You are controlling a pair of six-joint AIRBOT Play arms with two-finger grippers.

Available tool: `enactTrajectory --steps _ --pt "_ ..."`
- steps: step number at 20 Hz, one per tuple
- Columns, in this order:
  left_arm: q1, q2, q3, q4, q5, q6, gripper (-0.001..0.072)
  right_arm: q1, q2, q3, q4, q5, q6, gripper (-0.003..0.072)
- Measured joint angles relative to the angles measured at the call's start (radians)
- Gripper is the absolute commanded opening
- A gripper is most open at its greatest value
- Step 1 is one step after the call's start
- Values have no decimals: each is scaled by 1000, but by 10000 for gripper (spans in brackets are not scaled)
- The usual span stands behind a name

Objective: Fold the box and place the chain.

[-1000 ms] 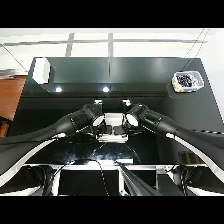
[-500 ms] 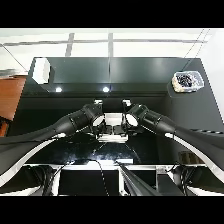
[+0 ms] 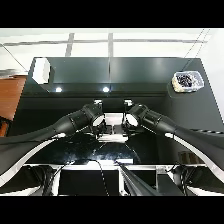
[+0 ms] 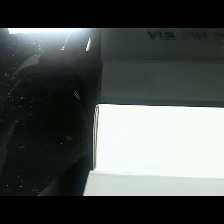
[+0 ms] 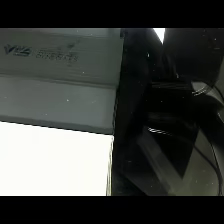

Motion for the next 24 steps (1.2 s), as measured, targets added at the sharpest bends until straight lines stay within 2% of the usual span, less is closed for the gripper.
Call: enactTrajectory --steps 3,5,9,11,12,13,17,18,19,20,21,24 --pt "0 0 0 0 1 1 33 0 0 0 2 0 -3 32" --pt "0 0 0 0 2 2 33 0 0 0 2 0 -12 246" --pt "0 0 0 0 2 2 33 1 0 0 6 4 -8 243" --pt "0 0 0 0 2 2 33 1 0 0 5 4 -7 175" --pt "0 0 0 0 2 2 33 1 0 0 5 5 -5 61" --pt "0 0 0 0 2 2 33 1 0 0 2 9 -5 26" --pt "0 0 0 -2 2 0 33 0 0 0 8 8 2 31" --pt "0 0 0 -2 2 1 33 0 0 0 9 8 0 57" --pt "0 0 0 -2 2 1 33 0 0 0 7 7 -8 290" --pt "0 0 0 -1 2 3 33 1 0 0 12 8 -12 420" --pt "0 0 0 -1 2 3 33 1 2 0 12 9 -12 482" --pt "0 0 0 -3 1 3 33 1 21 1 -1 29 -16 485"
